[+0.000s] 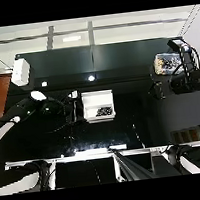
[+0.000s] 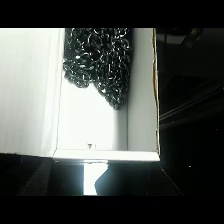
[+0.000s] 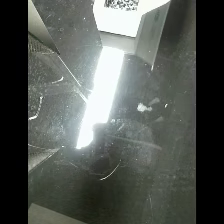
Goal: Fold the box and place the chain.
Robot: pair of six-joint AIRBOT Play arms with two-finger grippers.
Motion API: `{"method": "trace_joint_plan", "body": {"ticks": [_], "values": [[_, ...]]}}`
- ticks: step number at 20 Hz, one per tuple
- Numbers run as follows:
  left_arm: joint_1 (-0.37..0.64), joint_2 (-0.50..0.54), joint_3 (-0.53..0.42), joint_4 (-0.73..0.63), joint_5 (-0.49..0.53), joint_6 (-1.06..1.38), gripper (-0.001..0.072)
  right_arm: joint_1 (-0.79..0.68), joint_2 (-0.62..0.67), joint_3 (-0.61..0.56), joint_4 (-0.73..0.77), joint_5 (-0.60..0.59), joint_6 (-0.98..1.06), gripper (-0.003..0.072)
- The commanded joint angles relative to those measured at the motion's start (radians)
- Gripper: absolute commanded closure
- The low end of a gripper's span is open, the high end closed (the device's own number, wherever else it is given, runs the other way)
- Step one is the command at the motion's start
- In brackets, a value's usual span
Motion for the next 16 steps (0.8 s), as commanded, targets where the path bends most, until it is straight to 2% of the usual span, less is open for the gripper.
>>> {"method": "trace_joint_plan", "body": {"ticks": [1, 16], "values": [[-0.008, -0.001, 0.001, -0.006, 0.008, -0.004, 0.0004, 0.000, 0.000, 0.000, 0.000, -0.004, 0.001, -0.0012], [-0.022, -0.001, 0.001, 0.016, 0.010, -0.004, 0.0005, 0.000, 0.000, 0.000, 0.000, -0.004, 0.001, -0.0012]]}}
